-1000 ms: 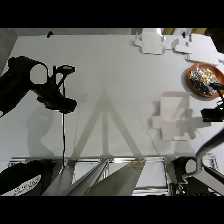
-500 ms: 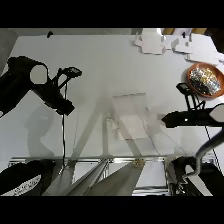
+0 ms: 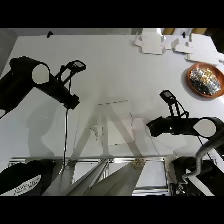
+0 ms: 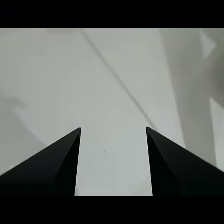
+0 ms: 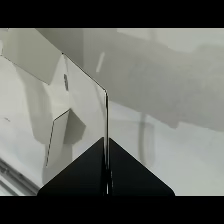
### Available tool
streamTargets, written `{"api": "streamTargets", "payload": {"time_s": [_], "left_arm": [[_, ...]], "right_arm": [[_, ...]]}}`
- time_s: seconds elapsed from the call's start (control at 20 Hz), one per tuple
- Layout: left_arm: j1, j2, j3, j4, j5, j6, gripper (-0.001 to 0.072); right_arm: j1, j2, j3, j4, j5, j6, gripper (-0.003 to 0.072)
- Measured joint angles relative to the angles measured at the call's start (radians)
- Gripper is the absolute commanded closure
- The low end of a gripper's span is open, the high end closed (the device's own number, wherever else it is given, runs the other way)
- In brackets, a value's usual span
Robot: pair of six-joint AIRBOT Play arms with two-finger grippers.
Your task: Fold the box and place the chain.
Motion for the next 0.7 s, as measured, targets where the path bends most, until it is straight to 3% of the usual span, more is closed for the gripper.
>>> {"api": "streamTargets", "payload": {"time_s": [0.15, 0.2, 0.45, 0.5, 0.55, 0.7], "left_arm": [[0.046, -0.021, -0.018, -0.078, 0.009, 0.084, 0.0214], [0.082, -0.024, -0.033, -0.152, 0.016, 0.148, 0.0179], [0.270, -0.035, -0.198, -0.661, 0.035, 0.578, 0.0174], [0.283, -0.036, -0.238, -0.725, 0.042, 0.648, 0.0143], [0.287, -0.037, -0.279, -0.781, 0.058, 0.718, 0.0068], [0.264, -0.039, -0.364, -0.921, 0.132, 0.898, 0.0064]], "right_arm": [[0.015, 0.001, -0.002, 0.002, -0.014, 0.008, 0.0666], [0.017, 0.001, -0.002, 0.002, -0.016, 0.008, 0.0666], [0.023, 0.001, -0.003, 0.003, -0.021, 0.010, 0.0666], [0.023, 0.001, -0.003, 0.002, -0.021, 0.010, 0.0666], [0.023, 0.001, -0.003, 0.003, -0.021, 0.010, 0.0666], [0.023, 0.001, -0.003, 0.003, -0.022, 0.011, 0.0666]]}}
